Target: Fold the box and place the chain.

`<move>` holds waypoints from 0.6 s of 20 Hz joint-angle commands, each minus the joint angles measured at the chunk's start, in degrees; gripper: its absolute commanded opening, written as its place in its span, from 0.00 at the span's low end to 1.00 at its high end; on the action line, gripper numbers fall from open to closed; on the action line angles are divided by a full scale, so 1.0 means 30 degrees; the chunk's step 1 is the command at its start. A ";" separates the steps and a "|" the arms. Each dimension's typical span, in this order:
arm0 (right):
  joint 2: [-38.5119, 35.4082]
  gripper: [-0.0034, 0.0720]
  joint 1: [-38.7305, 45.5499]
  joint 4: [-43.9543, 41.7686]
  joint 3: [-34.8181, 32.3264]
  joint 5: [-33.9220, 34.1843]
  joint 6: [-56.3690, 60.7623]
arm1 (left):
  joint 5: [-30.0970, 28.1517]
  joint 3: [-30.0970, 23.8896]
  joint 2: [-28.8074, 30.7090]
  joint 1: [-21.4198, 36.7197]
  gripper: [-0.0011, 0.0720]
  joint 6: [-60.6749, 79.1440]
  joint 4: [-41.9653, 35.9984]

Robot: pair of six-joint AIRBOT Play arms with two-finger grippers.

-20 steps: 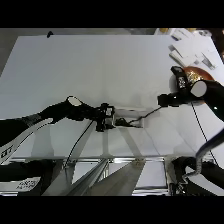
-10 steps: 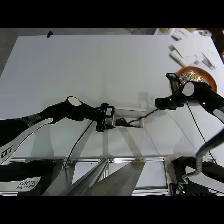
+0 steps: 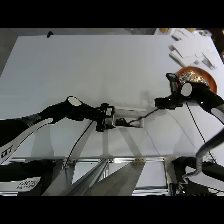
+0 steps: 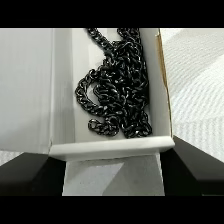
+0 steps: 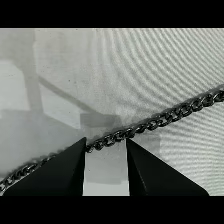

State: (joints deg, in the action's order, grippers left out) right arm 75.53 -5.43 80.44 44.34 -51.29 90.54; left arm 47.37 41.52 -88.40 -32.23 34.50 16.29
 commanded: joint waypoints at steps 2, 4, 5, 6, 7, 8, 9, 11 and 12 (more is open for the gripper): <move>0.0481 0.29 0.0007 0.0058 -0.0007 -0.0189 0.0175 | 0.0000 0.0007 0.0007 0.0000 0.11 0.0000 0.0007; 0.0561 0.18 0.0007 0.0073 -0.0007 -0.0240 0.0160 | 0.0000 0.0007 0.0007 0.0000 0.11 0.0000 0.0007; 0.0554 0.06 0.0007 0.0109 -0.0007 -0.0350 0.0007 | -0.0007 0.0007 0.0007 0.0000 0.11 0.0000 0.0007; 0.0488 0.06 0.0007 0.0102 0.0000 -0.0648 -0.0357 | 0.0000 0.0007 0.0007 0.0000 0.11 0.0000 0.0007; 0.0255 0.06 0.0007 0.0117 0.0000 -0.0962 -0.0364 | -0.0007 0.0007 0.0007 0.0000 0.11 0.0000 0.0007; -0.0175 0.06 0.0007 0.0117 0.0000 -0.1239 -0.0503 | 0.0000 0.0007 0.0007 0.0000 0.11 0.0000 0.0007; -0.0903 0.06 0.0007 0.0102 0.0000 -0.1559 -0.0670 | -0.0007 0.0007 0.0007 0.0000 0.11 0.0000 0.0007; -0.2630 0.06 0.0007 0.0080 -0.0007 -0.2419 -0.0692 | 0.0000 0.0007 0.0007 0.0000 0.11 0.0000 0.0007; -0.3621 0.06 0.0000 0.0044 -0.0007 -0.3067 -0.0692 | 0.0000 0.0007 0.0007 0.0000 0.11 0.0000 0.0007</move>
State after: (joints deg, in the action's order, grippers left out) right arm 70.35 -5.39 80.75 44.27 -56.12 89.08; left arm 47.37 41.54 -88.40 -32.23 34.50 16.29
